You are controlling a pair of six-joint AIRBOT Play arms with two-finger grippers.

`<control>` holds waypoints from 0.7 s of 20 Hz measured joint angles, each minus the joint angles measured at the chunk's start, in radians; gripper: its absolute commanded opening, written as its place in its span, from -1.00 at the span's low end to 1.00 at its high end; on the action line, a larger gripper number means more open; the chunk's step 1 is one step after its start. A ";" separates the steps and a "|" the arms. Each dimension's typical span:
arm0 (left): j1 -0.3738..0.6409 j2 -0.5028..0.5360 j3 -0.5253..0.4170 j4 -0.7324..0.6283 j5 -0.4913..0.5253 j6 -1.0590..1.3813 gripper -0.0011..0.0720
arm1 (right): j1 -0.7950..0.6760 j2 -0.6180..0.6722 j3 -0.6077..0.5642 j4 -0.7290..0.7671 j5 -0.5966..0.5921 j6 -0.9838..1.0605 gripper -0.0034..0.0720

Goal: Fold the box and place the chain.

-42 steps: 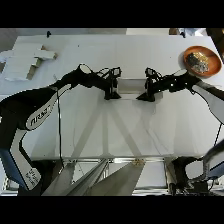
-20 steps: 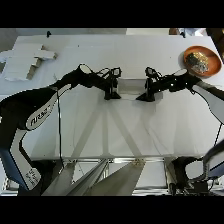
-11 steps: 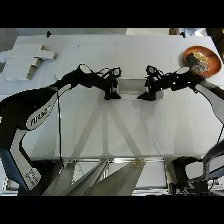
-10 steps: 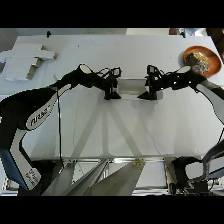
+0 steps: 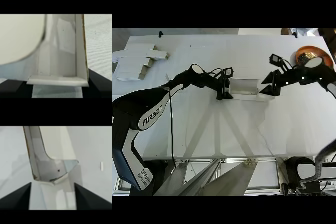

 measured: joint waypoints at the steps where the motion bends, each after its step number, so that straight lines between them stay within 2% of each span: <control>1: 0.000 0.000 0.000 0.000 0.000 0.000 -0.01 | -0.010 0.003 0.000 0.002 0.030 0.035 -0.88; 4: 0.000 0.000 0.000 0.000 0.000 0.000 -0.01 | -0.016 0.009 0.000 0.056 0.100 0.091 -0.88; 6: 0.000 0.000 0.000 0.000 0.000 0.000 -0.01 | 0.000 0.011 0.000 0.121 0.098 0.110 -0.89; 14: 0.000 0.000 0.000 -0.001 0.000 0.000 -0.01 | 0.075 -0.045 0.000 0.257 -0.153 0.176 -0.90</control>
